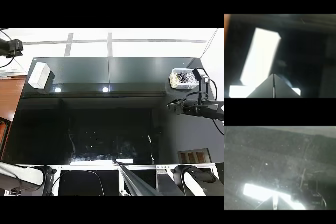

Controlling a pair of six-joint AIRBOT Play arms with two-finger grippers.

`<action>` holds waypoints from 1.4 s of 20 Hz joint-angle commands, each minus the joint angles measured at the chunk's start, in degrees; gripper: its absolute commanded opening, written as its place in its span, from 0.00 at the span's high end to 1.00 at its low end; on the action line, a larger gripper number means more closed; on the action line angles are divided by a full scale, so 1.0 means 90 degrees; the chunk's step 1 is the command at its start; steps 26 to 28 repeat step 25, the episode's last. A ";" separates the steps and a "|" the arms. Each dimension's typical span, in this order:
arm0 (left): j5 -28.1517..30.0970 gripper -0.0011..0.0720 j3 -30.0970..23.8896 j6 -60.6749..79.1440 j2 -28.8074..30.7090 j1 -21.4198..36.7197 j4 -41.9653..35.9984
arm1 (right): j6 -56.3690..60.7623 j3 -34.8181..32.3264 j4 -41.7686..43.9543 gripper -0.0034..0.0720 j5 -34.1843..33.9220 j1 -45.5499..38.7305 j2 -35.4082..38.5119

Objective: Fold the box and place the chain.

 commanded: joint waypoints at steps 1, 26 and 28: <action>0.0228 0.95 -0.2271 0.0061 0.2157 -0.0420 -0.0576 | -0.0029 -0.0002 0.0034 0.89 -0.0017 0.0005 0.0002; 0.2336 0.95 -0.8750 0.0051 0.7111 -0.1632 -0.0090 | -0.0027 0.0000 -0.0347 0.89 -0.0153 0.0002 0.0002; 0.2336 0.95 -0.8750 0.0051 0.7111 -0.1632 -0.0090 | -0.0027 0.0000 -0.0347 0.89 -0.0153 0.0002 0.0002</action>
